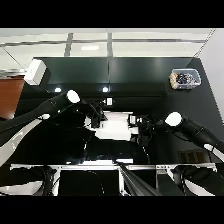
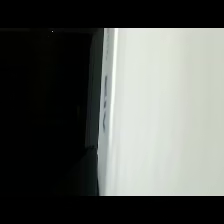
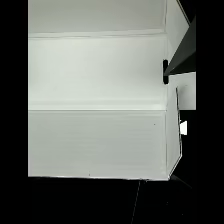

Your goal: Fold the box and place the chain.

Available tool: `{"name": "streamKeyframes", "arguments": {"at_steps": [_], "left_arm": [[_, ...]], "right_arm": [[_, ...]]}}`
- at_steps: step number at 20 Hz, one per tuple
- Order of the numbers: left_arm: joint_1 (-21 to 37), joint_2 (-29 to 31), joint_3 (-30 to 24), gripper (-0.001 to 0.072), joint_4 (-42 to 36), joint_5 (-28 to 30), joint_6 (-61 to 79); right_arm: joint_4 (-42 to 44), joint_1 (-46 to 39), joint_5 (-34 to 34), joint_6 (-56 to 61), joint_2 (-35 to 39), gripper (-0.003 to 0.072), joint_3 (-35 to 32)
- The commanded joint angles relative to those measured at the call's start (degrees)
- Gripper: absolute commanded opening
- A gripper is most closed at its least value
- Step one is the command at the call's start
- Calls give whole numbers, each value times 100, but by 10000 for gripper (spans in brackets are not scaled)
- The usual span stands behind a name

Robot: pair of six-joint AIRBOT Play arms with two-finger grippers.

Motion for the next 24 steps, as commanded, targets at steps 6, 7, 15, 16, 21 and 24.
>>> {"name": "streamKeyframes", "arguments": {"at_steps": [6, 7, 15, 16, 21, 24], "left_arm": [[-2, -4, -4, 26, -9, 15, -2], [-2, -4, -4, 26, -9, 17, -2], [-2, -4, -4, 26, -11, 15, -2], [-2, -4, -4, 26, -11, 15, -2], [-2, -4, -4, 26, -11, 15, -2], [-2, -4, -4, 26, -11, 17, -2]], "right_arm": [[136, 2, -833, 0, -2, 641, 0], [133, 4, -885, -2, -2, 641, 2], [304, 4, -894, -162, -2, 641, 2], [297, 2, -949, -201, 9, 641, 2], [258, 2, -1250, -452, 363, 641, 90], [243, -11, -1241, -503, 498, 640, 90]]}}
